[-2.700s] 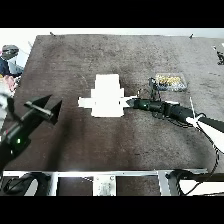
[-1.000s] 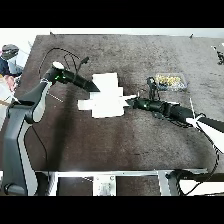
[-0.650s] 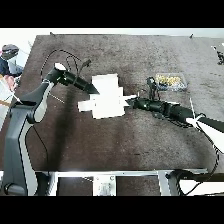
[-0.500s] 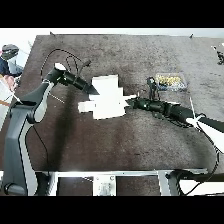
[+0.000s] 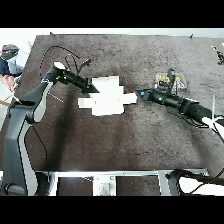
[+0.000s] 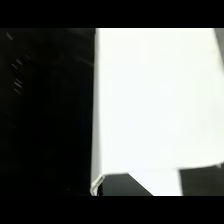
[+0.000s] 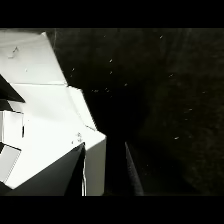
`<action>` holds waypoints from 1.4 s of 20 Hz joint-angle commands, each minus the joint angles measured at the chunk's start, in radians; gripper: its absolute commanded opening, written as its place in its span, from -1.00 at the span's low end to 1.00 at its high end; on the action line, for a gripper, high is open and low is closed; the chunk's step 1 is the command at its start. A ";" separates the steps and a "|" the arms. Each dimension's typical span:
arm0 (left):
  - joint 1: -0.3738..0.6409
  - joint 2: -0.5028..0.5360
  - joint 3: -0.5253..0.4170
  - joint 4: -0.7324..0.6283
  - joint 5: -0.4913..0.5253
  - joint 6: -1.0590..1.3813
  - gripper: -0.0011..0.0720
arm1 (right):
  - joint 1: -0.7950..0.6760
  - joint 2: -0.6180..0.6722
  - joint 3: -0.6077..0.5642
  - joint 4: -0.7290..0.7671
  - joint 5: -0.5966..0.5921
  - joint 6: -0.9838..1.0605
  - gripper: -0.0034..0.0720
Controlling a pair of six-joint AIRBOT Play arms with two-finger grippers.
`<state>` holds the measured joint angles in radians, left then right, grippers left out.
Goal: Fold the box and place the chain.
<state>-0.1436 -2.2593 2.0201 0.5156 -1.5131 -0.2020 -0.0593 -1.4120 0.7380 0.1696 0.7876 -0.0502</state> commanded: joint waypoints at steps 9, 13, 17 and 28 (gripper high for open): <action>-0.068 0.004 0.001 0.106 0.140 0.237 -0.94 | -0.046 0.013 0.000 -0.126 0.030 0.000 -0.15; -0.068 0.004 0.001 0.112 0.151 0.237 -0.94 | -0.046 0.012 0.000 -0.192 -0.010 -0.001 -0.15; -0.068 0.003 -0.002 0.114 0.153 0.237 -0.94 | -0.046 0.012 0.001 -0.209 -0.005 -0.066 -0.15; -0.068 0.003 -0.002 0.105 0.153 0.237 -0.94 | 0.084 0.009 0.074 -0.400 0.085 -0.331 0.14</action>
